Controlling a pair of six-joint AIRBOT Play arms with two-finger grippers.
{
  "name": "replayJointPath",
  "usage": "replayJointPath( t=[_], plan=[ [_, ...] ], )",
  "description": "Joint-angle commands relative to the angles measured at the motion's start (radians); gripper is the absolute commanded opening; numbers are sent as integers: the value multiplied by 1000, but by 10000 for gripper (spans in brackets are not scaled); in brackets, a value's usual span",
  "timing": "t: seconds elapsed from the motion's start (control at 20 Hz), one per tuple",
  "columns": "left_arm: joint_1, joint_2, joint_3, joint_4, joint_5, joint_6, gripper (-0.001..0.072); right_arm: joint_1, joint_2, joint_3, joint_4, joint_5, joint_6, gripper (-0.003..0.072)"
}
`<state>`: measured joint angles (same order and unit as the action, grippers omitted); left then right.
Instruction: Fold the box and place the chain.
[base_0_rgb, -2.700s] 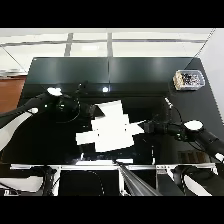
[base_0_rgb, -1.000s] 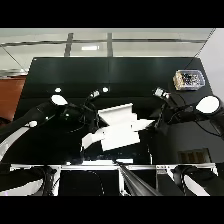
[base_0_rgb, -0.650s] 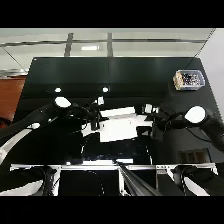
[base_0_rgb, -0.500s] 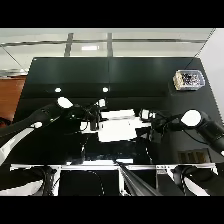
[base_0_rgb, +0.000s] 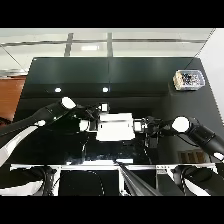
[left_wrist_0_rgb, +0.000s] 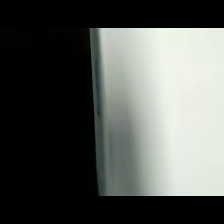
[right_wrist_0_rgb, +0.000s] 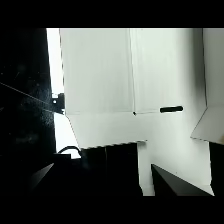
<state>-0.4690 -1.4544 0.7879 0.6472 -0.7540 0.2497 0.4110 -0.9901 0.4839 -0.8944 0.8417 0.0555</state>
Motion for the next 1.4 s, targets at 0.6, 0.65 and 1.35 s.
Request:
replayJointPath(
  t=[0.6,0.65,1.35],
  plan=[
    [-8,-2,37,71,-15,-45,26,157,-125,-6,200,-213,-114,708],
    [-8,-2,37,71,-15,-45,26,168,-127,-6,224,-235,-118,709],
    [-9,-2,37,71,-93,-86,26,-19,-46,50,268,-207,-150,709]
  ],
)
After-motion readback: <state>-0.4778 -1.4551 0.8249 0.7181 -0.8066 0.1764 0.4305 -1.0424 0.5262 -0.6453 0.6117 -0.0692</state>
